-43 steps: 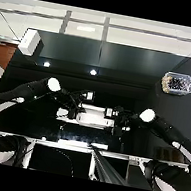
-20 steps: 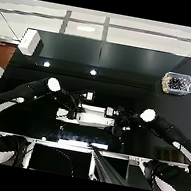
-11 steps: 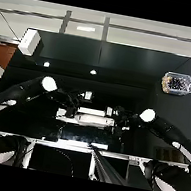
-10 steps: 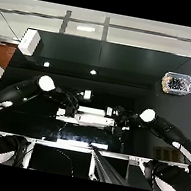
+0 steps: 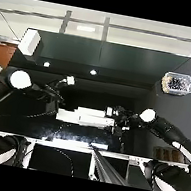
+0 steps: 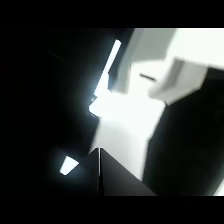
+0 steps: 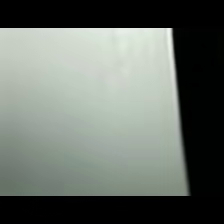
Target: Fold the box and place the chain.
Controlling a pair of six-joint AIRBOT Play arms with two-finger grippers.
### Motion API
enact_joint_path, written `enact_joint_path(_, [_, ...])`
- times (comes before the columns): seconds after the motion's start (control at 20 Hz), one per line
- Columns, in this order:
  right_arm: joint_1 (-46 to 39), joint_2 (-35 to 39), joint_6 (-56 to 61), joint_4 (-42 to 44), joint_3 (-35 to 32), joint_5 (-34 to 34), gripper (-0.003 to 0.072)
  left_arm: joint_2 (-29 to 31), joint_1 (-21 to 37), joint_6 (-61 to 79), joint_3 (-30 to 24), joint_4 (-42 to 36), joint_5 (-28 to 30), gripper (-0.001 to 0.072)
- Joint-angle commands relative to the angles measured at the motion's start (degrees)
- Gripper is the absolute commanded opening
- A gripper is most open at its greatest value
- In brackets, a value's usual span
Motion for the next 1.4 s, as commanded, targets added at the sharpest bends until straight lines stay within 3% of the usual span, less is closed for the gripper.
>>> enact_joint_path(0.0, [0.0, 0.0, 0.0, 0.0, 0.0, 0.0, 0.0473, 2.2, 3.1, -12.0, -2.0, -7.4, -16.3, 0.0027])
enact_joint_path(0.05, [0.0, 0.0, 0.0, 0.0, 0.0, 0.0, 0.0473, 2.2, 2.1, -12.2, -3.8, -14.5, -16.9, 0.0027])
enact_joint_path(0.15, [0.0, 0.0, 0.0, 0.0, 0.0, 0.0, 0.0473, 2.2, -1.1, -12.0, -7.3, -27.0, -9.2, 0.0026])
enact_joint_path(0.25, [0.0, 0.0, 0.0, 0.0, 0.0, 0.0, 0.0473, 2.2, -4.7, -10.7, -9.3, -35.1, 4.8, 0.0027])
enact_joint_path(0.4, [0.0, 0.0, 0.0, 0.0, 0.0, 0.0, 0.0473, 0.7, -8.8, -10.7, -10.1, -40.3, 28.2, 0.0029])
enact_joint_path(0.55, [0.0, 0.0, 0.0, 0.0, 0.0, -0.2, 0.0473, -3.3, -10.0, -10.7, -10.1, -43.9, 41.2, 0.0031])
enact_joint_path(0.7, [0.0, 0.0, 0.2, 0.0, 0.0, -0.2, 0.0473, -8.1, -10.1, -10.7, -10.0, -43.4, 42.0, 0.003])
enact_joint_path(0.95, [0.0, 0.0, 0.2, 0.0, 0.0, -0.5, 0.0473, -15.3, -10.1, -10.7, -10.0, -41.0, 33.1, 0.0028])
enact_joint_path(1.15, [0.0, 0.0, 0.7, 0.0, 0.0, -0.5, 0.0473, -13.7, -8.7, -10.8, -7.8, -33.8, 32.9, 0.0027])
enact_joint_path(1.25, [0.0, 0.0, 0.7, 0.0, 0.0, -0.5, 0.0473, -11.3, -6.2, -10.8, -5.0, -30.1, 30.0, 0.0035])
enact_joint_path(1.3, [0.0, 0.0, 0.7, 0.0, 0.0, -0.5, 0.0473, -9.8, -4.7, -10.8, -3.8, -27.7, 27.8, 0.0136])
enact_joint_path(1.35, [0.0, 0.0, 0.7, 0.0, 0.0, -0.5, 0.0473, -8.1, -3.1, -10.8, -2.7, -24.2, 25.1, 0.0372])
